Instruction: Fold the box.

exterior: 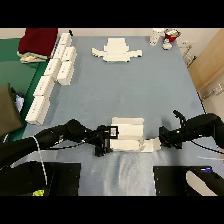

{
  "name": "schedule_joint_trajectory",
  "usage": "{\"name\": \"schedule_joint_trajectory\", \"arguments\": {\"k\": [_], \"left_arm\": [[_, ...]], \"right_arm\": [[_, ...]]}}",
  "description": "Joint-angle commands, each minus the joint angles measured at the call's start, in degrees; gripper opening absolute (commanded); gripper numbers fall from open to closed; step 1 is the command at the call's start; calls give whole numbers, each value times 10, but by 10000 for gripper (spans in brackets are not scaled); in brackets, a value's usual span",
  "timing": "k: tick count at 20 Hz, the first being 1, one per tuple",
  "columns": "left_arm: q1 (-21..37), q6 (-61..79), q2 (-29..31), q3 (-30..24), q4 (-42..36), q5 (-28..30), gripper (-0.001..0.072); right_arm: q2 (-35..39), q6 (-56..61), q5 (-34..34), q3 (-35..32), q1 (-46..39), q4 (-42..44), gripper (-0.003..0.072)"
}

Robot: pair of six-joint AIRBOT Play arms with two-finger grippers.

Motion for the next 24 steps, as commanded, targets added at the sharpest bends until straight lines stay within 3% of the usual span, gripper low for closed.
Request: {"name": "schedule_joint_trajectory", "arguments": {"k": [1, 2, 3, 7, 8, 9, 19, 24], "left_arm": [[0, 0, 0, 0, 0, 0, 454], [0, 0, 0, 0, 0, 0, 453], [0, 0, 0, 0, 0, 0, 453], [0, 0, 0, 0, 0, 0, 454], [0, 0, 0, 0, 0, 0, 454], [0, 0, 0, 0, 0, 0, 454], [0, 0, 0, 0, 0, 0, 454], [0, 0, 0, 0, 0, 0, 454]], "right_arm": [[28, 0, 2, 11, 36, 10, 101], [36, 0, 1, 16, 43, 11, 226], [43, 0, -2, 20, 53, 13, 296], [50, 0, -1, 21, 107, 24, 309], [50, 0, 2, 23, 120, 26, 362], [50, 0, 8, 26, 131, 28, 481], [49, 16, 38, 31, 177, 24, 476], [43, 159, 103, 72, 290, -86, 452]]}}
